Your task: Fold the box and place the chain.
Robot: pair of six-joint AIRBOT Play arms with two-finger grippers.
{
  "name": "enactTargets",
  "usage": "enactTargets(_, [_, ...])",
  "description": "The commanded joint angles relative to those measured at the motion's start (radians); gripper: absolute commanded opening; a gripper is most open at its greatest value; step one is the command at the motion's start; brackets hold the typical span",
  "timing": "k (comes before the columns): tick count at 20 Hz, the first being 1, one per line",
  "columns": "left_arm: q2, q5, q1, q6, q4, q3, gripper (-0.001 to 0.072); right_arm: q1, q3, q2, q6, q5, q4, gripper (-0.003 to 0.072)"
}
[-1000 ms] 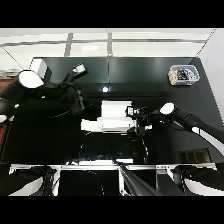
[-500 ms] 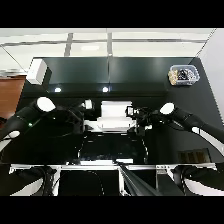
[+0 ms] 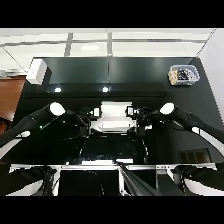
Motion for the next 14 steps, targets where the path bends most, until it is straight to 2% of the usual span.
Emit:
enactTargets(1, [-0.004, -0.002, -0.004, 0.007, -0.048, -0.001, 0.0675, 0.000, 0.000, 0.000, 0.000, 0.000, 0.000, 0.0171])
enactTargets(3, [-0.004, -0.027, -0.005, 0.007, -0.048, -0.001, 0.0284, 0.000, 0.000, 0.000, 0.000, 0.000, 0.000, 0.0171])
enactTargets(4, [-0.004, -0.023, -0.005, 0.007, -0.049, -0.001, 0.0167, 0.000, 0.000, 0.000, 0.000, 0.000, 0.000, 0.0171])
enactTargets(10, [-0.006, -0.011, -0.005, 0.007, -0.053, -0.001, 0.0158, 0.000, 0.000, 0.000, 0.000, 0.000, 0.000, 0.0171])
enactTargets(14, [-0.036, -0.002, -0.022, 0.009, -0.110, 0.000, 0.0158, 0.000, 0.000, 0.000, 0.000, 0.000, 0.000, 0.0171])
